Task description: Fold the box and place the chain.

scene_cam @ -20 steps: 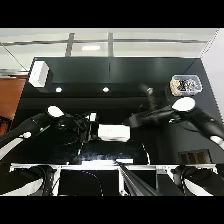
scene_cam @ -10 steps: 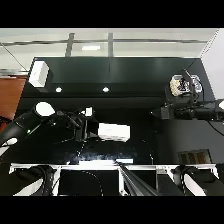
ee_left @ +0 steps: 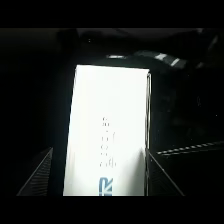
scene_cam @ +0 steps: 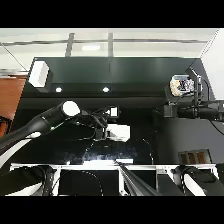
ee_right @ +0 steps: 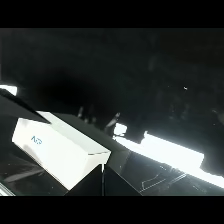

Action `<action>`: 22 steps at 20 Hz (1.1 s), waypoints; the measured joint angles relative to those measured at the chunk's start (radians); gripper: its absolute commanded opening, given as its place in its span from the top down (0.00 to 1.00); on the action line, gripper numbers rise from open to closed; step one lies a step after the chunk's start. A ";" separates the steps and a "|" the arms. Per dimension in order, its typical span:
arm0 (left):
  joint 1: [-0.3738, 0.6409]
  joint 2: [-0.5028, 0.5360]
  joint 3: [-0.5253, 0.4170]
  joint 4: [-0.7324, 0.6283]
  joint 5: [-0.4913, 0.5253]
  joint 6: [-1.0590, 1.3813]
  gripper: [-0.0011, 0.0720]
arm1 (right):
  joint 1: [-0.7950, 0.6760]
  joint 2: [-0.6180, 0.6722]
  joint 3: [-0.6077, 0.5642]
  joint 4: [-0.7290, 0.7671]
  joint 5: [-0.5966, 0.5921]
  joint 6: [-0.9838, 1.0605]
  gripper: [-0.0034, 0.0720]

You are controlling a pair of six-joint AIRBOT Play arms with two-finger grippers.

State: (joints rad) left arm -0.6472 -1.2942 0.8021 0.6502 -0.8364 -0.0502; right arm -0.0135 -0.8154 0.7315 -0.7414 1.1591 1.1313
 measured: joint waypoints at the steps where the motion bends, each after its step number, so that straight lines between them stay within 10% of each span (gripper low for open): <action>1: -0.005 -0.015 0.011 0.000 -0.012 -0.011 0.01 | 0.000 0.000 0.000 0.000 0.002 0.000 0.94; 17: -0.114 -0.106 0.036 0.159 0.056 -0.117 0.02 | -0.001 0.000 -0.017 -0.026 -0.017 0.003 0.94; 19: -0.140 -0.114 0.039 0.204 0.091 -0.162 0.52 | -0.001 0.000 -0.017 -0.026 -0.018 0.003 0.94; 22: -0.140 -0.100 0.056 0.293 0.052 -0.297 0.55 | -0.001 0.000 -0.017 -0.027 -0.020 0.004 0.94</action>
State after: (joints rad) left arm -0.7872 -1.3937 0.8585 0.9432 -0.7841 -0.3473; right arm -0.0147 -0.8154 0.7143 -0.7681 1.1393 1.1351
